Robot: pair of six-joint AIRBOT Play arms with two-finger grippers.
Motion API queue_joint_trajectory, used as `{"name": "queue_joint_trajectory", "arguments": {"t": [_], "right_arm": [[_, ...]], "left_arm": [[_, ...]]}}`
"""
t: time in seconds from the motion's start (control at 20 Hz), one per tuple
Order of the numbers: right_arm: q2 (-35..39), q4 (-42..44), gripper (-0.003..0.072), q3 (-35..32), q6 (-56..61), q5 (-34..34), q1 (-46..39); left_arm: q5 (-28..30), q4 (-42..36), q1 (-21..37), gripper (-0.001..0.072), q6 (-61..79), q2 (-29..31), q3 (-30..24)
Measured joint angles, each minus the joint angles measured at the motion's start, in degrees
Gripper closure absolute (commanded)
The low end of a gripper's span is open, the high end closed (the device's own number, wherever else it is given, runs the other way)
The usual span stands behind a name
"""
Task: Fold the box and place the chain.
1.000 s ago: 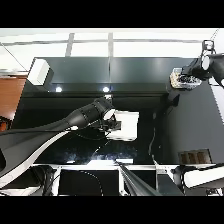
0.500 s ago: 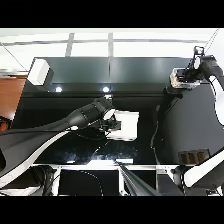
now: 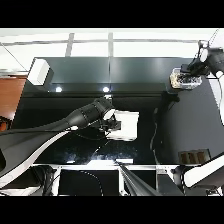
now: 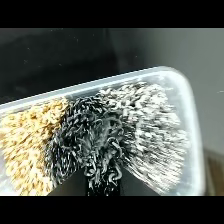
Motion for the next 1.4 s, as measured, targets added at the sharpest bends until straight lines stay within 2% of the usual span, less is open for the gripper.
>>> {"name": "queue_joint_trajectory", "arguments": {"t": [0.4,0.65,0.8,0.95,1.15,1.4], "right_arm": [[17.38,8.98,0.0683,0.48,-9.09,5.35,-0.09],[28.33,19.45,0.0683,0.52,-14.60,6.97,-0.09],[34.56,24.59,0.0684,-0.24,-16.55,12.28,-0.02],[41.66,30.40,0.0684,-5.68,-19.47,16.28,-0.02],[50.58,40.13,0.0683,-18.64,-24.06,20.90,0.17],[56.13,50.34,0.0683,-33.27,-28.30,24.94,6.43]], "left_arm": [[-0.02,0.00,0.00,0.0684,0.00,0.00,0.00],[-0.07,0.00,0.00,0.0684,0.00,0.00,0.00],[-0.07,0.00,0.00,0.0684,0.00,0.00,0.00],[-0.07,0.00,0.00,0.0684,0.00,0.00,0.00],[-0.07,-0.02,0.00,0.0684,0.00,0.00,0.00],[-0.04,-0.02,0.00,0.0684,-0.02,0.00,0.00]]}}
